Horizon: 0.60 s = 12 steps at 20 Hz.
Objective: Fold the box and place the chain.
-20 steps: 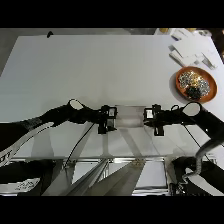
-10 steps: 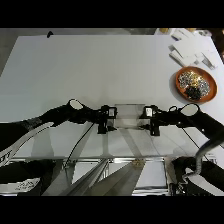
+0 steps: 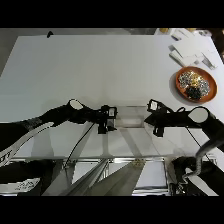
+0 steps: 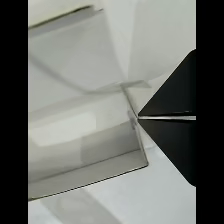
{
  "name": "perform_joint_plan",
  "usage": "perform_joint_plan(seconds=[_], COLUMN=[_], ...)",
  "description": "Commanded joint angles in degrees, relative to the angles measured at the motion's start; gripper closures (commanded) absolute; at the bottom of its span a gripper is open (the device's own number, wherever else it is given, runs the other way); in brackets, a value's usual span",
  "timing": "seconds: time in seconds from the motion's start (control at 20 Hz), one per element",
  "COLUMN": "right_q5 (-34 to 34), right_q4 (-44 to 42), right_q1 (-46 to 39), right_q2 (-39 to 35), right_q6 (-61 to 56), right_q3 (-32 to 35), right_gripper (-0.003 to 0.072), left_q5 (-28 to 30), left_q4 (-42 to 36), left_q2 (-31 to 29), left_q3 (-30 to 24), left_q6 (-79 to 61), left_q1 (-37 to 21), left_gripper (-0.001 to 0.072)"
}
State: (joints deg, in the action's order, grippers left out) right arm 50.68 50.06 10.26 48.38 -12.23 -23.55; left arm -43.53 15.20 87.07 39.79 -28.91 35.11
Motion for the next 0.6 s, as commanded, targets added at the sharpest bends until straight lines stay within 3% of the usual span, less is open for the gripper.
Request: perform_joint_plan(seconds=[0.0, 0.3, 0.45, 0.55], right_q5=[-1.1, -9.5, -8.9, -4.7], right_q4=[6.5, 7.2, 11.1, 12.5], right_q1=[0.0, -4.4, -10.9, -12.7], right_q2=[-7.9, -7.3, -3.5, 1.0], right_q6=[-21.4, -50.7, -60.4, -64.5], right_q3=[0.0, 0.0, 0.0, 0.0], right_gripper=[0.0667, 0.0667, 0.0668, 0.0667], left_q5=[0.0, 0.0, 0.0, 0.0], left_q4=[0.0, 0.0, 0.0, 0.0], left_q2=[0.0, 0.0, 0.0, 0.0], left_q3=[0.0, 0.0, 0.0, 0.0], left_q6=[0.0, 0.0, 0.0, 0.0], left_q1=[0.0, 0.0, 0.0, 0.0], left_gripper=[0.07, 0.07, 0.07, 0.07])
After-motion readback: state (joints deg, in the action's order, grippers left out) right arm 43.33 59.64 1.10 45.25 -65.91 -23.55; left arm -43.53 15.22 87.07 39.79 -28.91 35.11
